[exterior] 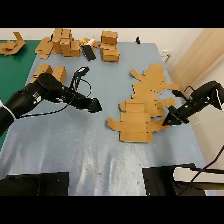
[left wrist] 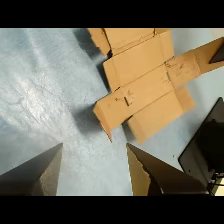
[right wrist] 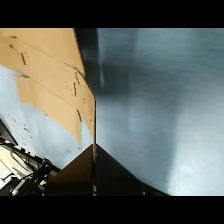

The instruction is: Fold the box.

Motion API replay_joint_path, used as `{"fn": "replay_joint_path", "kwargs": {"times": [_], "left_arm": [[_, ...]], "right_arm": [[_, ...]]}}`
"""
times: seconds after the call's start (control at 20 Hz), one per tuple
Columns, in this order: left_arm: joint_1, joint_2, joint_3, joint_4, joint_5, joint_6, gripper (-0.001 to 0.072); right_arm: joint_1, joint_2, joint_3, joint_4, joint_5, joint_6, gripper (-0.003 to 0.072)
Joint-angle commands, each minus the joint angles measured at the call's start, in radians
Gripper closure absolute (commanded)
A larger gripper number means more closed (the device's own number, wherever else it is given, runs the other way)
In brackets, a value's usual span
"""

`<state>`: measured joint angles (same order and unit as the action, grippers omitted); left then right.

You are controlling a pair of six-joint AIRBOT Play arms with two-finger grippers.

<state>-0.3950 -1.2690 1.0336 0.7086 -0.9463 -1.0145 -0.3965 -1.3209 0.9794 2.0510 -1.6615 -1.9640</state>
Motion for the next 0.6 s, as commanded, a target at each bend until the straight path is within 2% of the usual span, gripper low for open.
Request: {"fn": "replay_joint_path", "kwargs": {"times": [0.0,0.1,0.3,0.55], "left_arm": [[0.040,-0.001,0.000,-0.007,-0.074,-0.008,0.0104],[0.066,-0.001,0.000,-0.006,-0.113,-0.007,0.0104],[0.091,-0.001,-0.003,-0.005,-0.138,0.007,0.0104],[0.092,-0.001,-0.043,-0.005,-0.135,0.021,0.0104]], "right_arm": [[0.118,0.079,-0.034,0.001,0.133,0.061,0.0682],[0.152,0.120,-0.034,0.026,0.220,0.098,0.0683],[0.293,0.160,-0.047,0.040,0.219,0.117,0.0683],[0.464,0.164,-0.190,0.032,0.330,0.169,0.0684]]}}
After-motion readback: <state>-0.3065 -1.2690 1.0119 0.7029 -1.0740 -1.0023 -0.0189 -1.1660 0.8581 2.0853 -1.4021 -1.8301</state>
